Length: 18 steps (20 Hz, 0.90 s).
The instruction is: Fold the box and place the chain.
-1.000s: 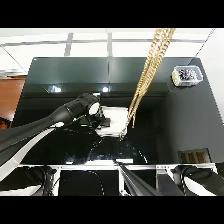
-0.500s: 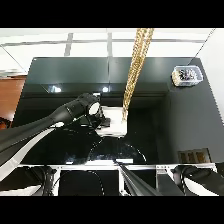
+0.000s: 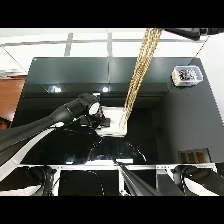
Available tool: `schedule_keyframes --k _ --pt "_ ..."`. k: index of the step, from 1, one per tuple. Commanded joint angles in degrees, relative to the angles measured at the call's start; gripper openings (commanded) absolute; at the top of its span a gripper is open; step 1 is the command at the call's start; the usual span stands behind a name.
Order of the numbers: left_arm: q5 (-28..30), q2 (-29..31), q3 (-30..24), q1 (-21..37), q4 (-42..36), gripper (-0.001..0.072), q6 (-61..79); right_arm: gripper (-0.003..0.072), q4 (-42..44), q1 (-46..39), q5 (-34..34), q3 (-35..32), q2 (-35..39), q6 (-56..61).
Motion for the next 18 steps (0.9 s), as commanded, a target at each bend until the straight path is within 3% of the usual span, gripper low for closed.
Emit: schedule_keyframes --k 1,7,13,18 --pt "0.0 0.0 0.1 0.0 0.0 0.0026 0.0 0.0011 -1.6 0.1 2.9 0.0 0.1 0.2" --pt "0.1 0.0 0.1 0.0 0.0 0.0026 0.0 0.0011 0.7 0.1 2.9 -1.5 0.0 0.7" --pt "0.1 0.0 0.1 0.0 0.0 0.0027 0.0 0.0012 6.8 0.1 -2.6 -3.0 -0.1 -0.1" --pt "0.0 0.0 0.1 0.0 0.0 0.0027 0.0 0.0012 4.3 0.6 -1.2 -3.4 -0.4 -0.1"
